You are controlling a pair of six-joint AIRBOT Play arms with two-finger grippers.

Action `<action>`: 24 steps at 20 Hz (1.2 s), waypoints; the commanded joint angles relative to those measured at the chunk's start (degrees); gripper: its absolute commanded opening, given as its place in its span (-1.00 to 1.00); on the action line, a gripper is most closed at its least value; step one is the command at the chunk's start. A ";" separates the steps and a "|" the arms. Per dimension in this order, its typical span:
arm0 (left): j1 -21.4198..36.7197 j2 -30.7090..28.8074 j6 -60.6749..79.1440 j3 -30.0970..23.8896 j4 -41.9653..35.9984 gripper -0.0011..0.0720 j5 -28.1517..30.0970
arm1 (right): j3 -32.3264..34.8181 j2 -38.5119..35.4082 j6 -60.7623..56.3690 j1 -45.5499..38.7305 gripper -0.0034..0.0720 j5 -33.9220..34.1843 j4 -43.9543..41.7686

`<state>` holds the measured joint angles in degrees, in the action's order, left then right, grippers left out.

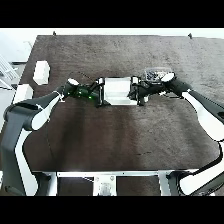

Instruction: Fold the box and place the chain.

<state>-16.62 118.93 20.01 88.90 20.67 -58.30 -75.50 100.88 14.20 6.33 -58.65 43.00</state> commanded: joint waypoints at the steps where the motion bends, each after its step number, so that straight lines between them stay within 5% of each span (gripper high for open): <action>1: -0.07 0.00 -0.07 -0.02 -0.13 -0.05 0.17 | 0.02 0.35 0.00 1.20 -0.47 0.83 -0.13; 7: -0.07 0.00 -0.07 -0.02 -0.13 -0.05 0.17 | 0.02 1.05 0.00 0.96 -0.13 1.51 -0.09; 8: -0.07 0.00 -0.07 -0.02 -0.13 -0.05 0.17 | 0.02 1.05 0.00 0.90 0.09 2.12 -0.09; 9: -0.07 0.00 -0.07 -0.02 -0.13 -0.05 0.17 | 0.02 1.05 -0.02 0.85 0.52 2.51 -0.09; 10: -0.07 0.00 -0.07 -0.02 -0.13 -0.05 0.17 | 0.02 1.05 -0.02 0.85 0.60 2.54 -0.09; 18: -0.07 0.00 -0.07 0.00 -0.13 -0.05 0.17 | 0.02 1.01 -0.26 0.81 0.60 2.51 0.17; 19: -0.07 0.00 -0.07 -0.02 -0.13 -0.05 0.17 | 0.02 0.90 -0.68 0.68 0.58 2.49 0.66; 21: -0.07 0.00 -0.07 -0.02 -0.13 -0.05 0.20 | 0.00 0.15 -4.33 -0.04 -0.30 1.60 3.52; 24: -0.07 0.00 -0.07 -0.02 -0.13 -0.05 0.20 | 0.02 -2.03 -9.70 -2.05 -0.73 -1.66 7.48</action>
<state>-16.69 118.93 19.79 88.90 20.47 -58.08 -75.48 100.31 9.30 5.69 -57.74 47.09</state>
